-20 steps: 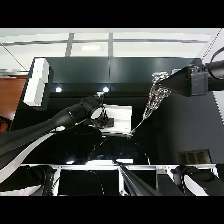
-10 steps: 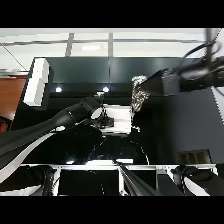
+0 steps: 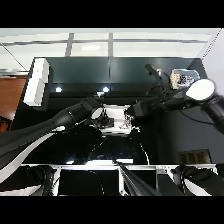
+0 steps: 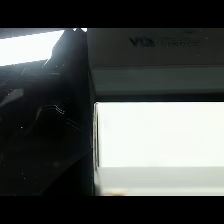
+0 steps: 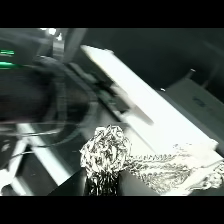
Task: Fold the box and place the chain.
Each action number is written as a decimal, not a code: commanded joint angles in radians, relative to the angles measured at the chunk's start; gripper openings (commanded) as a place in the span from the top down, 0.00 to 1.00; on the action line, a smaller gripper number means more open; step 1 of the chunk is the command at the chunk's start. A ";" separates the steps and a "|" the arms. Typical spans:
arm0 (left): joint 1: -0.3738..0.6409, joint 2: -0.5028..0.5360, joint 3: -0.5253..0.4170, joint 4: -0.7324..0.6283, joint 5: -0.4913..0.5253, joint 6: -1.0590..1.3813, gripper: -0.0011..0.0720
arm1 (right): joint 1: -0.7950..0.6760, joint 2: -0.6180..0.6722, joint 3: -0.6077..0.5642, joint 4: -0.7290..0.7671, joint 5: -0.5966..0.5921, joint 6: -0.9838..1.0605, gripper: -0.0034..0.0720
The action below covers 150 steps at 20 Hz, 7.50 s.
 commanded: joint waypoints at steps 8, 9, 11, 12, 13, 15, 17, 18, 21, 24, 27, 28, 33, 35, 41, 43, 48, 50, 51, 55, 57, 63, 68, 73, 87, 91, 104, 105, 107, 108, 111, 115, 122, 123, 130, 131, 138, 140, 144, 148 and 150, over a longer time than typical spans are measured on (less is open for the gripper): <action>0.001 -0.001 0.000 0.000 -0.003 0.000 0.95 | 0.020 -0.034 -0.085 -0.038 -0.150 -0.011 0.48; 0.001 -0.001 0.000 0.000 -0.003 0.000 0.95 | -0.029 -0.013 -0.079 -0.077 -0.093 -0.011 0.48; 0.001 -0.001 0.000 0.000 -0.003 0.000 0.95 | -0.148 0.059 -0.082 -0.172 0.019 -0.011 0.48; 0.001 -0.001 0.000 0.000 -0.003 0.000 0.95 | -0.188 0.094 -0.098 -0.215 0.049 -0.025 0.48; 0.001 -0.001 0.000 0.000 -0.003 0.000 0.95 | -0.215 0.132 -0.137 -0.251 0.049 -0.068 0.48; 0.001 -0.001 0.000 0.000 -0.003 0.000 0.95 | -0.232 0.182 -0.251 -0.267 -0.024 -0.171 0.47; 0.000 -0.001 0.000 0.000 -0.003 0.000 0.95 | -0.203 0.177 -0.349 -0.269 -0.098 -0.186 0.13; 0.000 -0.001 0.000 0.000 -0.003 0.000 0.95 | -0.167 0.174 -0.391 -0.279 -0.150 -0.224 0.01; 0.001 -0.002 0.000 0.000 -0.004 0.000 0.95 | -0.028 0.172 -0.473 -0.292 -0.329 -0.451 0.02; 0.000 -0.007 0.000 0.000 -0.004 0.000 0.95 | 0.072 0.172 -0.484 -0.291 -0.426 -0.692 0.02; 0.000 -0.008 0.000 0.000 -0.003 0.000 0.95 | 0.088 0.136 -0.483 -0.195 -0.476 -0.854 0.02; 0.000 -0.008 0.000 0.000 -0.003 0.000 0.95 | 0.088 0.114 -0.483 -0.141 -0.485 -0.947 0.02; 0.000 -0.008 0.000 0.000 -0.003 0.000 0.95 | 0.088 0.010 -0.483 0.026 -0.491 -1.268 0.02; 0.000 -0.008 0.000 0.000 -0.003 0.000 0.95 | 0.088 -0.011 -0.483 0.026 -0.497 -1.289 0.02; 0.000 -0.008 0.000 0.000 -0.003 0.000 0.95 | 0.088 -0.036 -0.483 0.058 -0.608 -1.288 0.24; 0.000 -0.008 0.000 0.000 -0.003 0.000 0.95 | 0.088 -0.040 -0.483 0.106 -0.643 -1.289 0.24; 0.000 -0.008 0.000 0.000 -0.003 0.000 0.95 | 0.088 -0.078 -0.483 0.127 -0.623 -1.286 0.24; 0.000 -0.008 0.000 0.000 -0.003 0.000 0.95 | 0.088 -0.079 -0.483 0.127 -0.623 -1.285 0.24; 0.000 -0.008 0.000 0.000 -0.003 0.000 0.95 | 0.088 -0.079 -0.483 0.127 -0.622 -1.284 0.32; 0.000 -0.008 0.000 0.000 -0.003 0.000 0.95 | 0.088 -0.079 -0.483 0.130 -0.619 -1.269 0.85; 0.000 -0.008 0.000 0.000 -0.003 0.000 0.95 | 0.088 -0.077 -0.483 0.130 -0.619 -1.246 0.93; 0.000 -0.008 0.000 0.000 -0.003 0.000 0.95 | 0.012 0.077 -0.428 -0.223 -0.447 -0.709 0.93; 0.001 -0.008 0.000 0.000 -0.003 0.000 0.95 | -0.156 0.253 -0.317 -0.213 -0.102 -0.432 0.93; 0.000 -0.008 0.000 0.000 -0.003 0.000 0.95 | -0.166 0.262 -0.307 0.364 -0.107 -0.430 0.93; 0.000 -0.008 0.000 -0.001 -0.002 0.000 0.95 | -0.071 0.114 -0.306 0.262 -0.318 -0.349 0.54; 0.000 -0.008 0.000 -0.001 0.019 0.000 0.95 | -0.271 0.150 -0.304 0.082 -0.220 -0.349 0.54; -0.008 -0.013 0.041 -0.018 0.072 -0.130 0.95 | -0.396 0.153 -0.304 -0.121 -0.091 -0.338 0.54; -0.008 -0.013 0.047 -0.021 0.088 -0.149 0.86 | -0.396 0.153 -0.304 -0.121 -0.091 -0.337 0.54; -0.009 -0.012 0.075 -0.027 0.098 -0.167 0.33 | -0.396 0.153 -0.304 -0.121 -0.091 -0.336 0.54; -0.012 -0.008 0.098 -0.021 0.082 -0.148 0.25 | -0.396 0.153 -0.304 -0.121 -0.091 -0.335 0.54; -0.013 0.032 0.163 -0.014 0.027 0.038 0.25 | -0.396 0.153 -0.304 -0.121 -0.100 -0.335 0.54; -0.005 0.212 0.108 0.200 -0.075 0.100 0.26 | -0.396 0.153 -0.304 -0.133 -0.102 -0.335 0.54; 0.415 0.595 -0.348 0.151 0.114 0.159 0.30 | -0.396 0.153 -0.304 -0.147 -0.114 -0.335 0.54; 0.497 0.623 -0.424 0.024 0.212 0.233 0.30 | -0.396 0.153 -0.304 -0.146 -0.114 -0.335 0.54; 0.512 0.500 -0.560 -0.920 0.140 1.943 0.19 | -0.396 0.153 -0.304 -0.146 -0.114 -0.334 0.54; 0.471 0.478 -0.560 -0.896 0.152 2.066 0.01 | -0.396 0.153 -0.304 -0.144 -0.114 -0.333 0.54; 0.403 0.208 -0.377 -0.861 0.147 2.304 0.01 | -0.396 0.153 -0.304 -0.143 -0.114 -0.280 0.54; 0.415 0.134 -0.328 -0.881 0.148 2.304 0.01 | -0.396 0.153 -0.304 -0.142 -0.114 -0.266 0.54; 0.412 0.058 -0.286 -0.952 0.154 2.348 0.01 | -0.396 0.153 -0.304 -0.139 -0.114 -0.248 0.54; 0.411 0.041 -0.280 -0.964 0.161 2.383 0.01 | -0.396 0.153 -0.304 -0.135 -0.114 -0.248 0.54; 0.402 0.036 -0.280 -0.964 0.170 2.383 0.01 | -0.396 0.153 -0.304 -0.113 -0.114 -0.248 0.54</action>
